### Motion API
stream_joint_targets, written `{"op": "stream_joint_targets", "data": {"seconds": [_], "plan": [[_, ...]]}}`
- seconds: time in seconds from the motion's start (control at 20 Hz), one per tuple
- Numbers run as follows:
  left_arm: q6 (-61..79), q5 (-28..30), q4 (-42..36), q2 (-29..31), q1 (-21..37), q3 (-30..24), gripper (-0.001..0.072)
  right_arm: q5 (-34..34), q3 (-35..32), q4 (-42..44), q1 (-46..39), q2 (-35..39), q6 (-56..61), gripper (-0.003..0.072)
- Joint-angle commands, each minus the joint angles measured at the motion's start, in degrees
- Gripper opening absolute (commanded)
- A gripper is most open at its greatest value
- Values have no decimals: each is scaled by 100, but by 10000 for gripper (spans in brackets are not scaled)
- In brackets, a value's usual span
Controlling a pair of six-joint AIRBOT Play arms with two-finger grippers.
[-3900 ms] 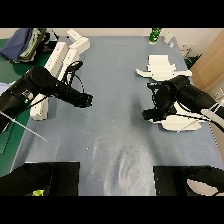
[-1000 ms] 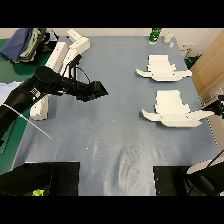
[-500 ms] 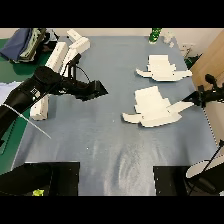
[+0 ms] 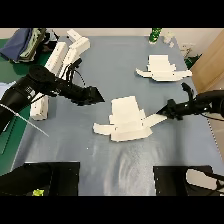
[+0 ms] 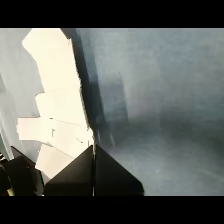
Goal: Fold the box.
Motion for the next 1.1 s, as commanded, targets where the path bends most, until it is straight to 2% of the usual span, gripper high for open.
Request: {"op": "stream_joint_targets", "data": {"seconds": [0.0,0.05,0.2,0.35,0.4,0.6,0.65,0.85,1.05], "plan": [[107,-514,20,13,114,7,589,531,-809,-385,570,796,656,248],[109,-514,20,11,118,7,588,393,-793,-557,610,782,839,305],[107,-575,20,11,118,7,588,-39,-761,-813,605,605,951,302],[111,-588,20,11,118,7,588,-184,-758,-682,621,326,911,280],[111,-586,20,11,116,7,588,-214,-758,-605,654,236,774,255],[109,-612,20,-31,118,7,588,-144,-758,-251,1126,-74,98,2],[111,-614,20,-74,118,7,588,-55,-758,-192,1272,-55,-81,2],[271,-614,162,-326,229,4,589,-15,-916,-188,1670,393,-688,2],[321,-586,632,-365,474,-20,592,789,-1502,-210,2124,1274,-772,2]]}}
